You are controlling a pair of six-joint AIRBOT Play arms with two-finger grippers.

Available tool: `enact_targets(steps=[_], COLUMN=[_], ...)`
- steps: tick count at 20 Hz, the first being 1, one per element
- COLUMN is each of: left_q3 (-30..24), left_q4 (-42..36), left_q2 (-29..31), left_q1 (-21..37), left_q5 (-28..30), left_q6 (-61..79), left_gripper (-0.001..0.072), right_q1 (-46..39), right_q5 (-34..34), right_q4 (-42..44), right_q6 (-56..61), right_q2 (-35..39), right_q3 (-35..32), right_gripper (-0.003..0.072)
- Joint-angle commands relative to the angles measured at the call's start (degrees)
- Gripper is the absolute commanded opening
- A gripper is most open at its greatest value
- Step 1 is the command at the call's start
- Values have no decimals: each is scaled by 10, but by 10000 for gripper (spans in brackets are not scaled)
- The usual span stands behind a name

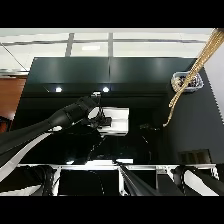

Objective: Fold the box and place the chain.

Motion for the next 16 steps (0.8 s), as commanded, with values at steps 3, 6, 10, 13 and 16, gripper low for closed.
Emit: enact_targets(steps=[3,6,10,13,16], left_q3=[0,0,0,0,0], left_q4=[0,0,0,0,0], left_q2=[0,0,0,0,0], left_q1=[0,0,0,0,0], left_q5=[0,0,0,0,0], left_q6=[0,0,0,0,0], left_gripper=[25,25,25,25,25], right_q1=[103,141,170,189,209], right_q5=[80,82,72,61,59], right_q4=[21,22,22,24,26], right_q6=[-47,-48,-49,-49,-49], right_q2=[11,11,10,8,6], right_q3=[-51,-54,-54,-61,-79], right_gripper=[13,13,12,10,10])
